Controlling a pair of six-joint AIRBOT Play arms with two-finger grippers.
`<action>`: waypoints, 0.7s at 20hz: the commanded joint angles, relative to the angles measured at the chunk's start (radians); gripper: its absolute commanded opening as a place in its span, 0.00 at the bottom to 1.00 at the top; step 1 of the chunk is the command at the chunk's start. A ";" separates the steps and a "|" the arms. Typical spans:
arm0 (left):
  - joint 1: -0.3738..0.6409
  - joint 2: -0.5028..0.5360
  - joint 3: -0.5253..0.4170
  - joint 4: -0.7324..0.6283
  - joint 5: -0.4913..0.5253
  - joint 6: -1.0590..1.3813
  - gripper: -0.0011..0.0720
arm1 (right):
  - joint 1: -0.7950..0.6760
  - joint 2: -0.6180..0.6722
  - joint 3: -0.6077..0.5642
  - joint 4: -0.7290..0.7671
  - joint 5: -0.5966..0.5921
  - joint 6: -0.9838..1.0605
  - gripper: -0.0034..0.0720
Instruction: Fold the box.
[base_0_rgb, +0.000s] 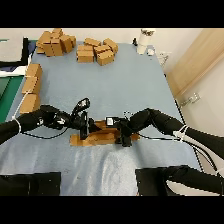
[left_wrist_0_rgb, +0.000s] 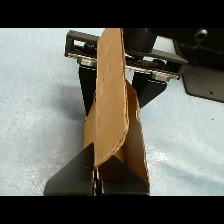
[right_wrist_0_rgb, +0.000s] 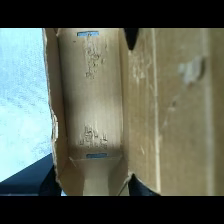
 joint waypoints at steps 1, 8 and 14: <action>0.000 0.000 0.000 -0.002 0.005 0.000 0.03 | 0.001 -0.001 0.000 0.000 0.000 0.000 0.63; 0.042 0.017 0.000 0.024 0.023 -0.179 0.52 | 0.001 0.000 0.000 -0.001 0.000 0.000 0.63; 0.077 0.174 0.000 0.286 -0.024 -0.501 0.97 | 0.001 -0.001 0.000 0.000 0.000 0.000 0.63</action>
